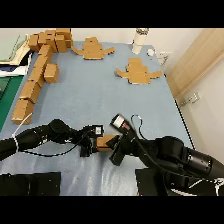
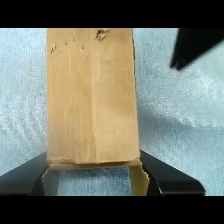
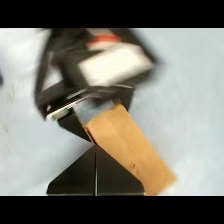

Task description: Fold the box.

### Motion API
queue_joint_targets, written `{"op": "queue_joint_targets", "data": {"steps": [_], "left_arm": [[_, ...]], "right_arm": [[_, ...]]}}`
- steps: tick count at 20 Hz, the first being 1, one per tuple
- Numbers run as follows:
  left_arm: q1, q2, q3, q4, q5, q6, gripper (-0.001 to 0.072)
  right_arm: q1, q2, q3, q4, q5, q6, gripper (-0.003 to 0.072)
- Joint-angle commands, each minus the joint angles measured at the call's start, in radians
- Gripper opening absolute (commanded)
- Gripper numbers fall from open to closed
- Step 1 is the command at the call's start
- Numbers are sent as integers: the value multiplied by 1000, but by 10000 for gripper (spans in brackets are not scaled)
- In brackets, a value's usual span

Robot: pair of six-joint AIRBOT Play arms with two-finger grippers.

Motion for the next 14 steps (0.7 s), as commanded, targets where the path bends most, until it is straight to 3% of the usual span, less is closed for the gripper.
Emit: {"op": "queue_joint_targets", "data": {"steps": [1, 5, 9, 14], "left_arm": [[0, 0, 1, 0, 0, 0, 521], [0, 0, 1, 0, 0, 0, 520], [0, 0, 1, 0, 0, 0, 521], [0, 0, 1, 0, 0, 0, 521]], "right_arm": [[-101, 17, -8, 146, -13, 287, 1], [-210, -3, -73, 415, 5, 190, 0], [-214, -5, -159, 637, 75, 37, 0], [-214, -5, -183, 701, 113, -26, 0]]}}
